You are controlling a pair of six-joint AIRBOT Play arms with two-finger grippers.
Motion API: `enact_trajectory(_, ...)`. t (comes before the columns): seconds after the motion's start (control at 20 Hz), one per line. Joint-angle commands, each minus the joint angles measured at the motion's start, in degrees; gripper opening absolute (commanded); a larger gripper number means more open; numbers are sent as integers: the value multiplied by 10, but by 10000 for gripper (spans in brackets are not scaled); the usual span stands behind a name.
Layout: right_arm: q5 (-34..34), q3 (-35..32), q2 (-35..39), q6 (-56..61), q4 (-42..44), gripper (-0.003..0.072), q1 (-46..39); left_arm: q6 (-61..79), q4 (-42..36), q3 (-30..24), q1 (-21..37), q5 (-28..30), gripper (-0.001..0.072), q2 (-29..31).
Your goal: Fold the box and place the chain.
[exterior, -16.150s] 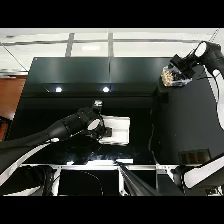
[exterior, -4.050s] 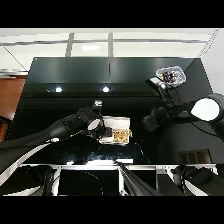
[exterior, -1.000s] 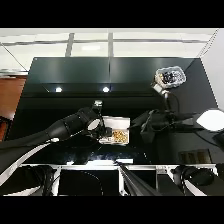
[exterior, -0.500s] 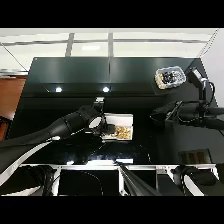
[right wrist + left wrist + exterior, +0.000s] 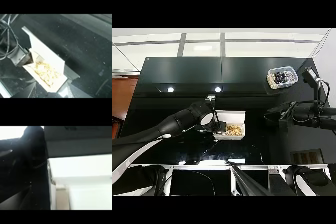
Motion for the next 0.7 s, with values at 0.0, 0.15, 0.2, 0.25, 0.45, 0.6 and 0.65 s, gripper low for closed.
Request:
enact_trajectory(0.0,-2,0,0,7,0,452,0,168,-4,13,13,-61,508,36)
enact_trajectory(0.15,-2,0,0,10,0,452,0,343,-11,7,53,-99,507,122)
enact_trajectory(0.2,-2,0,0,10,0,452,0,400,-21,-4,88,-112,507,153)
enact_trajectory(0.25,-2,0,0,10,0,452,0,436,-37,-19,134,-122,507,179)
enact_trajectory(0.45,-16,0,0,13,0,452,0,709,-375,-136,380,-138,508,228)
enact_trajectory(0.6,-28,0,0,28,0,451,0,1001,-534,-246,461,-132,522,216)
enact_trajectory(0.65,-28,0,0,32,0,452,0,1064,-520,-269,461,-106,689,212)
